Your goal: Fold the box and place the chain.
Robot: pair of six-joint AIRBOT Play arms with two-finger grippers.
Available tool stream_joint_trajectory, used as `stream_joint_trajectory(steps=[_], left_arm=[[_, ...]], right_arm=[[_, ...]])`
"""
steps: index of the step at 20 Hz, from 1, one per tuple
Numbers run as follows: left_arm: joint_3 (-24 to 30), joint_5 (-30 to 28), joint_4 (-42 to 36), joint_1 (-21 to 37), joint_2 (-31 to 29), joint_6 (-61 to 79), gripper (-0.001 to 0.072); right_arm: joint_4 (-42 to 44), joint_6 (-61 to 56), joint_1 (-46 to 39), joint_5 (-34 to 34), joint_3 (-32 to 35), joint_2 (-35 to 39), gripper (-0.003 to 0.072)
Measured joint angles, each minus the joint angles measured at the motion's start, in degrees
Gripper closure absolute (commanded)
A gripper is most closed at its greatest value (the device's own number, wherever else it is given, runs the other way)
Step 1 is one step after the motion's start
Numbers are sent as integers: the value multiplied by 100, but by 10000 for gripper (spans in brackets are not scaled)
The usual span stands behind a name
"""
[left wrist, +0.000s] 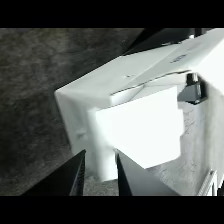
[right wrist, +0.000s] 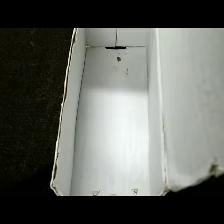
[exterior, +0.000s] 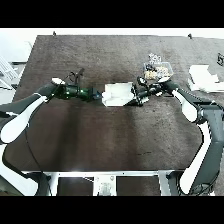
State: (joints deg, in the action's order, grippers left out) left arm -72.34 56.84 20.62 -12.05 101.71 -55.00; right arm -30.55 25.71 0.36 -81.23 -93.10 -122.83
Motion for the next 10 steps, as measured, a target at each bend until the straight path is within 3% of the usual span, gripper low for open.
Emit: stream_joint_trajectory(steps=[3, 6, 10], left_arm=[[-9, -50, 9, -33, -46, 9, 460], [-11, -170, 37, -136, -57, 17, 343], [-13, -269, 48, -195, -61, 11, 344]], right_arm=[[0, 2, 0, -2, 0, 0, 321], [2, 2, 0, 0, 0, 0, 320], [2, 2, 0, 0, 0, 0, 320]])
